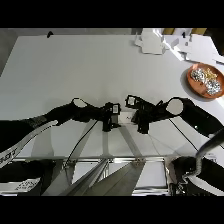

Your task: Fold the box and place the chain.

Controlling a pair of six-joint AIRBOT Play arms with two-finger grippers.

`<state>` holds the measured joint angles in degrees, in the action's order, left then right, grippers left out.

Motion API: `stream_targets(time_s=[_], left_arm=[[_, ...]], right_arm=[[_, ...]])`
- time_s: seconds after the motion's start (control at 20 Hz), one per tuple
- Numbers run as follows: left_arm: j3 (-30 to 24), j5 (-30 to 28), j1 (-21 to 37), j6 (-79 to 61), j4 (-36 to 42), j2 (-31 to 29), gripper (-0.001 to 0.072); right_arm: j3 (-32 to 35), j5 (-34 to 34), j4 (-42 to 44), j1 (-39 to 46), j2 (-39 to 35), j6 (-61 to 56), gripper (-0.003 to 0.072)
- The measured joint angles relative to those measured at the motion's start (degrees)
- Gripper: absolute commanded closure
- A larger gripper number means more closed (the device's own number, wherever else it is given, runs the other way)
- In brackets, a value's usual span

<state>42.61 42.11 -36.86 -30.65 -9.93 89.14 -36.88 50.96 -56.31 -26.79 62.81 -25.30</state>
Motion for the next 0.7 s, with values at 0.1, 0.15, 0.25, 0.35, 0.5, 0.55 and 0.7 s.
stream_targets(time_s=[0.1,0.15,0.25,0.35,0.5,0.55,0.7], left_arm=[[0.00,0.00,0.00,0.00,0.00,0.00,0.0499],[0.00,0.02,0.00,0.00,0.00,0.00,0.0499],[0.00,0.04,0.00,0.00,0.00,0.00,0.0499],[0.00,0.07,0.00,0.02,0.00,0.00,0.0499],[0.00,0.26,0.00,0.09,0.09,0.00,0.0499],[0.00,0.28,0.00,0.09,0.09,0.00,0.0499],[0.00,0.31,0.00,0.07,0.09,0.00,0.0499]], right_arm=[[0.00,0.00,-0.24,0.00,0.09,-0.07,0.0670],[0.02,0.00,-0.39,0.00,0.11,-0.17,0.0670],[0.04,0.00,-0.55,0.00,0.13,-0.17,0.0670],[0.04,-0.13,-0.70,-0.02,0.11,-0.22,0.0670],[0.04,-0.61,-1.31,0.13,-0.81,-1.11,0.0669],[0.04,-0.79,-1.57,0.52,-1.27,-1.62,0.0669],[0.02,-0.24,-1.22,3.08,-2.60,-2.60,0.0668]])
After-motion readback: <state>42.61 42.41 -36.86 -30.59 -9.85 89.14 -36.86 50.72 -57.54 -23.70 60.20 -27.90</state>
